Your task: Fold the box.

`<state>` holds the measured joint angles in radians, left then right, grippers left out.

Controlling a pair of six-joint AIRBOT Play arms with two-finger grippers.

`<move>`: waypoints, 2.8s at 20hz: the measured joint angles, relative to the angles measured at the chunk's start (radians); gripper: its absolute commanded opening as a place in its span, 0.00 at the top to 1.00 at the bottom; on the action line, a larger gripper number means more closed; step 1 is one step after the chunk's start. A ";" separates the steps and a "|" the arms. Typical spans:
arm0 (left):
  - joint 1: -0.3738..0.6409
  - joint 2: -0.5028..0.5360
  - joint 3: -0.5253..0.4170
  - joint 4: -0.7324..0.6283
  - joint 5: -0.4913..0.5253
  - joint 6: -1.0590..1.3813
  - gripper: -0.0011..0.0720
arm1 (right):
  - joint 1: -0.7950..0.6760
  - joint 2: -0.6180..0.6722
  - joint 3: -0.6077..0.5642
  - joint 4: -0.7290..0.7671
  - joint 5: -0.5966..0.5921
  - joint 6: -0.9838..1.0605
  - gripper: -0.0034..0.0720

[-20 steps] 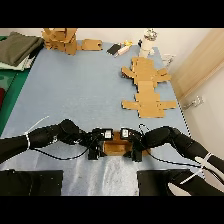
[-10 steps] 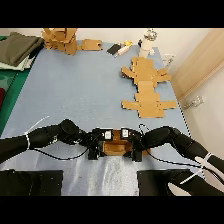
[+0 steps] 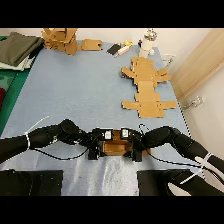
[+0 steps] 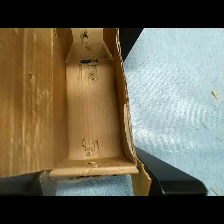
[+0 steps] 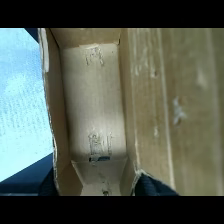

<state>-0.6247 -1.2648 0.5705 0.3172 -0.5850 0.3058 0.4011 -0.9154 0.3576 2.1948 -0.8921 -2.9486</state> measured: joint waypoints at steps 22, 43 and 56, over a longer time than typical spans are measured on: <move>0.000 0.000 0.000 0.000 0.000 0.000 0.15 | -0.001 0.040 0.002 0.013 -0.033 0.071 0.03; 0.000 0.000 0.000 0.000 0.000 0.000 0.15 | -0.001 0.343 0.140 -0.188 -0.338 0.867 0.03; 0.001 0.005 0.000 0.001 -0.002 -0.007 0.15 | -0.001 0.403 0.145 -0.024 -0.377 1.189 0.03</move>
<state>-0.6235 -1.2598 0.5705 0.3183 -0.5865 0.2985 0.4004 -0.5125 0.5022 2.1704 -1.2686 -1.7592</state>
